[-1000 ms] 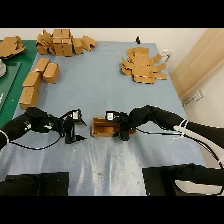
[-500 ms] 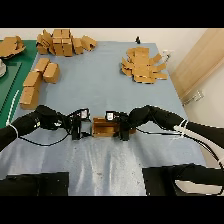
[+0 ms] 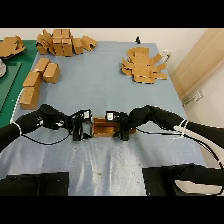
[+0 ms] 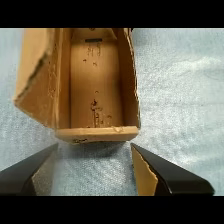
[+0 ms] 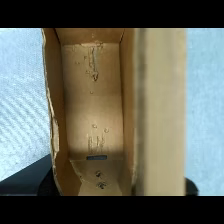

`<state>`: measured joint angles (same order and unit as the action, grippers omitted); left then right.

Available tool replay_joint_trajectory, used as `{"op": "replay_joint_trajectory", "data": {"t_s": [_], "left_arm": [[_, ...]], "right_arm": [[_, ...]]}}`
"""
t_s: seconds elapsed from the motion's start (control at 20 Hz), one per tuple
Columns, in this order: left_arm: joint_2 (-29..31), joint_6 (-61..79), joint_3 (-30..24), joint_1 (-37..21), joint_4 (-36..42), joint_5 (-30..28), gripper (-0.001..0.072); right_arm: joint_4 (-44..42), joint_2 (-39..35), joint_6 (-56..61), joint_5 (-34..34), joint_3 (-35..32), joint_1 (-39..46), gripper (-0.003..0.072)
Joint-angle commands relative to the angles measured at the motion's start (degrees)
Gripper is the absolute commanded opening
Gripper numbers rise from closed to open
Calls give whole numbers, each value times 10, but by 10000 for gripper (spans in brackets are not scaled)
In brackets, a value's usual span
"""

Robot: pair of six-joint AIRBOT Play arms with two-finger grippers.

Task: Fold the box.

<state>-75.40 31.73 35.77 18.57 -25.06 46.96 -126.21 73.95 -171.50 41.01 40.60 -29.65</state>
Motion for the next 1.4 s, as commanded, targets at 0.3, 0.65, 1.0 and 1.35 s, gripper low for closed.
{"op": "replay_joint_trajectory", "data": {"t_s": [0.3,0.65,1.0,1.35], "left_arm": [[-1,-2,1,25,17,-1,720],[-1,-3,1,36,24,0,720],[-1,-24,1,47,24,-29,720],[-1,-27,1,47,23,-32,720]], "right_arm": [[0,0,0,0,0,0,540],[0,0,0,0,0,0,540],[0,0,0,0,0,0,540],[0,0,0,0,0,0,540]]}}
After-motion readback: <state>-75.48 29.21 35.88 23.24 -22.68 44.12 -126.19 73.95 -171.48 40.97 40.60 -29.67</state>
